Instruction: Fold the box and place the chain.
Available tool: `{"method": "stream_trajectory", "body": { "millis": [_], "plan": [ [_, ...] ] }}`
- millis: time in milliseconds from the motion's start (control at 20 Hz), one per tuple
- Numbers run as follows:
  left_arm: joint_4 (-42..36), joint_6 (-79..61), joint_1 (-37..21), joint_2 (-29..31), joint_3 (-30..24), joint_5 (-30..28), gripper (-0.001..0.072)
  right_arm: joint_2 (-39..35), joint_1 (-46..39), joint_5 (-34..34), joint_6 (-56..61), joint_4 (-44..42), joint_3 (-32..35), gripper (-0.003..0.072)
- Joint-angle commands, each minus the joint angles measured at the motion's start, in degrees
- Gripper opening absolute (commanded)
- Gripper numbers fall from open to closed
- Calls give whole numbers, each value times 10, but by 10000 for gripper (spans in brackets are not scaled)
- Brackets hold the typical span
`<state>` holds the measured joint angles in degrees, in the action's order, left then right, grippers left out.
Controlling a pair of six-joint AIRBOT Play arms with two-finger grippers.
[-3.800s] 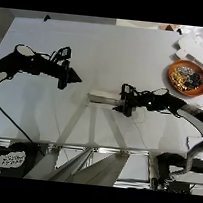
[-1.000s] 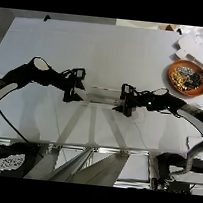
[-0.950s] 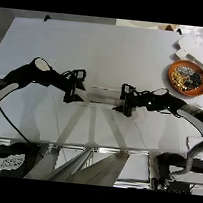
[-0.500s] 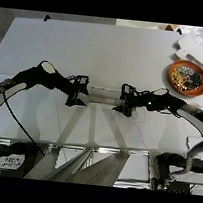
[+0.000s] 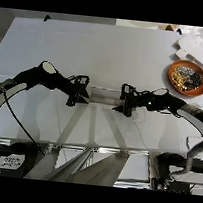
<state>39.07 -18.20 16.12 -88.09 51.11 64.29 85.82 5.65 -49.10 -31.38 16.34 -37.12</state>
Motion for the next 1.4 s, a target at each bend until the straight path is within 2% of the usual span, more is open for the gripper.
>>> {"method": "stream_trajectory", "body": {
  "millis": [0, 150, 300, 850, 1000, 1100, 1150, 1350],
  "plan": [
    [0, 0, 0, 0, 0, -9, 258, 0, 0, 0, 0, 0, 0, 434],
    [-2, 0, 0, 0, 0, -28, 252, 0, 0, 0, 0, 0, 0, 434],
    [-23, 0, 0, 0, 0, -37, 65, 0, 0, 0, 0, 0, 0, 434],
    [-61, 0, 5, -1, 0, -28, 76, 0, 0, 0, 0, 0, 0, 434],
    [-61, 0, 5, -1, 0, -28, 140, 0, 0, 0, 0, 0, 0, 434],
    [-61, 2, 5, -3, 0, -32, 369, 0, 0, 0, 0, 0, 0, 434],
    [-61, 3, 5, -4, 0, -37, 396, 0, 0, 0, 0, 0, 0, 434],
    [-61, 4, 5, -8, 0, -38, 397, 0, 0, 0, 0, 0, 0, 434]
  ]
}}
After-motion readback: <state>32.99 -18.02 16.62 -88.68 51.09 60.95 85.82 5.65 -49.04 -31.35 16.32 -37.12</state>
